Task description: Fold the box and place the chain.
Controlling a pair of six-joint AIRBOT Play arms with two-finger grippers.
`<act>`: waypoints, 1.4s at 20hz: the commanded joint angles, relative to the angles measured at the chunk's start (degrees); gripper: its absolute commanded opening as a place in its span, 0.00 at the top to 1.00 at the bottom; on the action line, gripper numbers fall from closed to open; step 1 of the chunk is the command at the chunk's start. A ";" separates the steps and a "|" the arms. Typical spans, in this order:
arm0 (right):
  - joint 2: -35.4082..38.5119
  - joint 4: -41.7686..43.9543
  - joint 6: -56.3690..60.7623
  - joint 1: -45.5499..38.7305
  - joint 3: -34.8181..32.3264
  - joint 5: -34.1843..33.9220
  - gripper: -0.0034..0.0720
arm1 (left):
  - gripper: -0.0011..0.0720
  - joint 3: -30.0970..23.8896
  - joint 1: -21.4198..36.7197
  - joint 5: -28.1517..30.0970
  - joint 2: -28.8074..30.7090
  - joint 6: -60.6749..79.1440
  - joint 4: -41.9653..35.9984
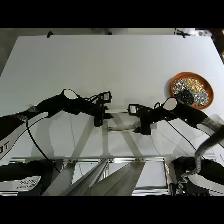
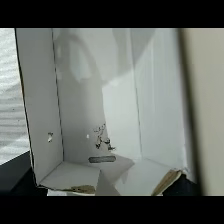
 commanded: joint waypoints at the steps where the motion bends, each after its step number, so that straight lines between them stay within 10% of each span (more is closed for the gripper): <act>1: -0.11 -1.79 -0.02 0.66 -0.87 -0.28 0.02 | 0.97 0.04 -0.02 0.02 0.02 0.02 -0.07; 28: 5.62 -2.05 0.68 3.52 -3.32 -1.53 0.10 | 0.97 0.04 -0.02 0.00 0.02 0.02 -0.09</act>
